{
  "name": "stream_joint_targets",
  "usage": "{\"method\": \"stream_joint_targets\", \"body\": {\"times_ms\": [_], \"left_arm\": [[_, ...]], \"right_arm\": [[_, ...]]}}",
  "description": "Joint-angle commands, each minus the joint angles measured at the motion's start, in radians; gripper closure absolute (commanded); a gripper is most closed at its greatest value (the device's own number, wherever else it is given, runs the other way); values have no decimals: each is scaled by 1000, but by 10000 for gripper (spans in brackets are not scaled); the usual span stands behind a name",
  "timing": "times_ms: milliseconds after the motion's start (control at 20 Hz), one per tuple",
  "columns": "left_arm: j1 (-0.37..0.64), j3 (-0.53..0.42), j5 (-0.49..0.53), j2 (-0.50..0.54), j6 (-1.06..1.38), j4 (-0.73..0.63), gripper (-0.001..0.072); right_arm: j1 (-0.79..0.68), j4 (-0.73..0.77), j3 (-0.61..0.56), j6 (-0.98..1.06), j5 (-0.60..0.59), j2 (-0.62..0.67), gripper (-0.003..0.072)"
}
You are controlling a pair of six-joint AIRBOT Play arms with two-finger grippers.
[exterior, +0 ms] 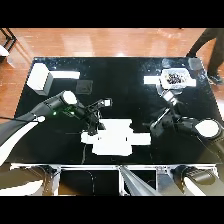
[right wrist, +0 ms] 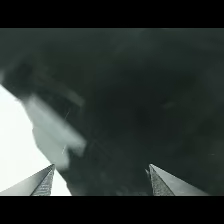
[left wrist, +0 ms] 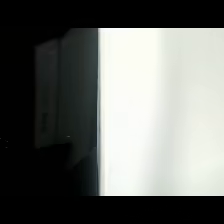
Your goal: Fold the box and place the chain.
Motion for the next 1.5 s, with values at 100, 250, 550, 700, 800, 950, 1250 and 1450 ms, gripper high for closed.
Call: {"method": "stream_joint_targets", "body": {"times_ms": [100,250,550,700,800,950,1250,1450], "left_arm": [[-28,-3,203,24,127,-52,687],[-23,-12,146,18,123,-51,687],[-27,-36,127,0,117,17,686],[-27,-36,126,-9,115,16,686],[-27,-36,128,-15,116,16,685],[-27,-35,128,-18,116,16,686],[-27,-35,127,-18,116,16,686],[-27,-35,127,-18,116,16,685]], "right_arm": [[54,-44,9,-133,196,0,-10],[84,-45,9,-138,186,0,-11],[190,-45,-56,-293,6,-16,-11],[209,-47,-86,-306,-59,-27,-10],[209,-47,-86,-306,-59,-29,-10],[209,-91,-86,-363,-16,-35,-11],[303,-68,-87,-418,-71,-145,-10],[428,-1,-87,-426,-195,-169,-10]]}}
